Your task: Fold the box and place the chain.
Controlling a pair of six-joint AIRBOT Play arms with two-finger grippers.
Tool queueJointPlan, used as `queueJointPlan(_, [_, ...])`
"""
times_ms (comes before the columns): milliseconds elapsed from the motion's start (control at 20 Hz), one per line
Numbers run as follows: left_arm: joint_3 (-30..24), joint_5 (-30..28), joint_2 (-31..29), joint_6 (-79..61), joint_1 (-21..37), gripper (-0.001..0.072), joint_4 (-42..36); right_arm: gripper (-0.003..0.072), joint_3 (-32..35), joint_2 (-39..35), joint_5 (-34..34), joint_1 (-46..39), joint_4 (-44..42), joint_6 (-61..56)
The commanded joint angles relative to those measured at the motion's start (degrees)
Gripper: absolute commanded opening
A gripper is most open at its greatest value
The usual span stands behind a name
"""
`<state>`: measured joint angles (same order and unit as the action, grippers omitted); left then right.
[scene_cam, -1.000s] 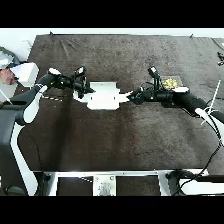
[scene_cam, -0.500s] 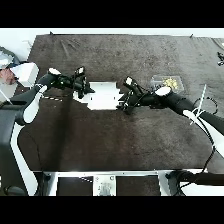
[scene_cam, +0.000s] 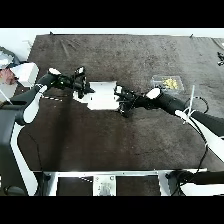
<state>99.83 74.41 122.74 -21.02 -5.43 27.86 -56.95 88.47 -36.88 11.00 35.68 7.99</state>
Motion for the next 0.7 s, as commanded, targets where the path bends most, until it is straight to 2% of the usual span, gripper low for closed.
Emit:
queueJointPlan(0, [0.0,-0.1,0.0,0.0,0.0,0.0011,0.0,0.0562,-0.1,2.1,1.9,0.2,1.6,1.5])
queueJointPlan(250, [0.0,-0.1,0.0,0.0,0.0,0.0011,0.0,0.0562,-0.1,3.6,4.9,2.5,1.6,5.4])
queueJointPlan(500, [0.0,-0.1,0.0,0.0,0.0,0.0011,0.0,0.0561,-0.1,3.9,12.8,3.8,1.6,5.4])
queueJointPlan(650, [0.0,-0.1,0.0,0.0,0.0,0.0011,0.0,0.056,-1.2,3.7,13.4,3.7,1.5,5.3])
